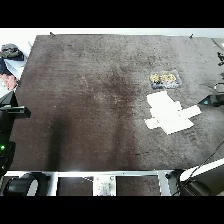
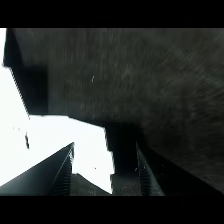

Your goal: Fold the box and place the chain.

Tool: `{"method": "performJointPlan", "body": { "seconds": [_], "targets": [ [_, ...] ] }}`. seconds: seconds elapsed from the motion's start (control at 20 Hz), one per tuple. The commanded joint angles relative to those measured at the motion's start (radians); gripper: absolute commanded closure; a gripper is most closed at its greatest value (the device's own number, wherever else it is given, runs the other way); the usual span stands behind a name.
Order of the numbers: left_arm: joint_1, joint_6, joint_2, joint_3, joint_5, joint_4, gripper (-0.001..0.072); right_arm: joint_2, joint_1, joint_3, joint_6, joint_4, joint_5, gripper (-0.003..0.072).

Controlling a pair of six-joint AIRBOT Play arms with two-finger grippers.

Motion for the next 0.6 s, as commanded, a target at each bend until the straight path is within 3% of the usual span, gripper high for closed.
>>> {"method": "performJointPlan", "body": {
  "seconds": [0.0,0.15,0.2,0.4,0.45,0.5,0.55],
  "targets": [
    [0.0,0.0,0.0,0.0,0.0,0.0,0.0698,-0.063,0.0,0.02,-0.055,0.009,0.121,0.0244],
    [0.0,0.0,0.0,0.0,0.0,0.0,0.0698,-0.081,0.003,0.0,-0.078,0.058,0.186,0.0252],
    [0.0,0.0,0.0,0.0,0.0,0.0,0.0698,-0.08,0.005,-0.015,-0.101,0.06,0.207,0.0321],
    [0.0,0.0,0.0,0.0,0.001,0.0,0.0698,-0.08,0.017,-0.045,-0.118,0.086,0.217,0.0346],
    [0.0,0.0,0.0,0.0,0.001,0.0,0.0698,-0.08,0.027,-0.045,-0.118,0.084,0.217,0.0415],
    [0.0,0.0,0.0,0.0,-0.001,0.0,0.0698,-0.08,0.037,-0.045,-0.118,0.084,0.218,0.0415],
    [0.0,0.0,0.0,0.0,0.0,0.0,0.0698,-0.08,0.053,-0.045,-0.117,0.08,0.219,0.0474]
  ]
}}
